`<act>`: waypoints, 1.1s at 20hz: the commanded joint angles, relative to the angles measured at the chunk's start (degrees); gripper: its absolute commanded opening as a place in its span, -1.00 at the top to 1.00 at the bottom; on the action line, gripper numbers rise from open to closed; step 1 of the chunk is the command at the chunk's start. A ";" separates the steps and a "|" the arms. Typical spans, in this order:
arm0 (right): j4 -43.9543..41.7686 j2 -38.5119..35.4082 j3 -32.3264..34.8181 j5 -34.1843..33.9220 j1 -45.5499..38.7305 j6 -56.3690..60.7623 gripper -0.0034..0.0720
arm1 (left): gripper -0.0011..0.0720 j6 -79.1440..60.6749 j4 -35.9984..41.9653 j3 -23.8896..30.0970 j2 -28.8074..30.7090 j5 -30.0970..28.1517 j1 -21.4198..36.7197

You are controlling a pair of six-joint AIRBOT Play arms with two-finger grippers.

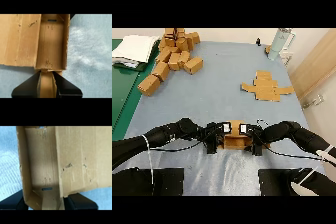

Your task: Fold the box.

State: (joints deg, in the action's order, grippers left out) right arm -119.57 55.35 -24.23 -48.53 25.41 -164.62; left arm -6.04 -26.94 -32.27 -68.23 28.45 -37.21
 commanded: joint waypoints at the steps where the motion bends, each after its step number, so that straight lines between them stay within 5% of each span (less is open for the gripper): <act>1: 0.00 -0.02 0.00 0.00 0.02 0.02 -0.42 | 0.58 -1.07 -0.04 -0.04 -0.07 -0.98 -0.50; 2: 0.00 -0.02 0.00 0.00 0.02 0.02 -0.42 | 0.83 -1.07 -0.02 -0.09 -0.04 -0.81 -0.74; 14: 0.00 -0.02 0.00 0.00 0.02 0.02 -0.42 | 0.81 -1.07 5.09 -1.36 -2.40 -1.05 -3.52; 15: 0.00 -0.02 0.00 0.00 0.02 0.02 -0.42 | 0.66 -1.07 5.09 -1.36 -2.49 -1.01 -3.52; 16: 0.00 -0.02 0.00 0.00 0.02 0.02 -0.42 | 0.12 -1.05 5.11 -1.36 -2.54 -0.96 -3.52; 17: 0.00 -0.02 0.00 0.00 0.02 0.02 -0.42 | -0.08 -1.05 5.11 -1.36 -2.56 -0.94 -3.52; 22: 0.00 -0.02 0.00 0.00 0.02 0.02 -0.42 | -0.08 -1.03 5.38 -1.36 -2.56 -0.70 -3.52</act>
State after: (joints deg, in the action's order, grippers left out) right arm -119.42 55.33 -24.25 -48.51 25.41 -164.70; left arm -7.09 -21.85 -33.58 -70.72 27.49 -40.71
